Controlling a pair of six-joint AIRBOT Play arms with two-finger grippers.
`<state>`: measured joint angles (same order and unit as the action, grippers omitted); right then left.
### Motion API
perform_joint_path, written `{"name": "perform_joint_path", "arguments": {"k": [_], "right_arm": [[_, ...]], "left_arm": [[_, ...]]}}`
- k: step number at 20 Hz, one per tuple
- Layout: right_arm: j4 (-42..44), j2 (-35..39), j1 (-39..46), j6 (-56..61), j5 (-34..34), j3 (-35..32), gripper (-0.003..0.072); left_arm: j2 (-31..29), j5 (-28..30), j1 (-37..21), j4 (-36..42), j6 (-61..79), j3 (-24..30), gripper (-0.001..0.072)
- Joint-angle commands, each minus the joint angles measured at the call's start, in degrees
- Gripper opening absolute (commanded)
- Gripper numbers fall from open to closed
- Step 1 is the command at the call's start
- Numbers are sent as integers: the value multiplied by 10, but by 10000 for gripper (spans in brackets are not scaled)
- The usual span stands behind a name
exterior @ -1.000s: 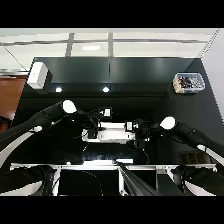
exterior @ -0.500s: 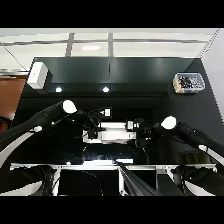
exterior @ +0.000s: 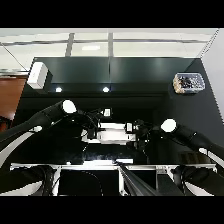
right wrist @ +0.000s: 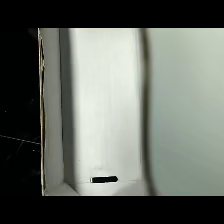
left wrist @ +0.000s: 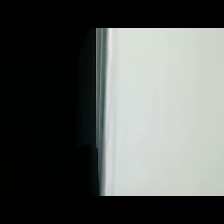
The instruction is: Fold the box and place the chain.
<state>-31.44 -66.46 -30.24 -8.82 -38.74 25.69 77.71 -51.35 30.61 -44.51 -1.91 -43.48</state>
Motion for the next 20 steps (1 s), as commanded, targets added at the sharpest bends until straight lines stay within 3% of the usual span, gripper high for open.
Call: {"name": "perform_joint_path", "arguments": {"k": [1,8,10,14,15,16,17,19,20], "right_arm": [[-1,0,-6,0,19,-5,595],[-1,0,-6,0,21,-6,595],[-1,0,-6,0,21,-6,501],[-1,1,-6,0,22,-7,492],[-1,1,-6,0,22,-7,456],[-1,0,-6,0,22,-7,271],[-1,0,-6,0,22,-7,170],[-1,0,-6,0,22,-7,169],[-1,0,-6,0,22,-7,169]], "left_arm": [[0,3,0,2,0,0,25],[0,3,0,2,0,0,25],[0,3,0,2,0,0,25],[0,3,0,2,0,0,26],[-1,2,0,1,-2,-1,54],[-5,8,0,-1,-21,-1,128],[-12,19,0,-7,-51,-1,212],[-38,23,0,-28,-63,-1,422],[-56,19,0,-43,-74,-1,460]]}}
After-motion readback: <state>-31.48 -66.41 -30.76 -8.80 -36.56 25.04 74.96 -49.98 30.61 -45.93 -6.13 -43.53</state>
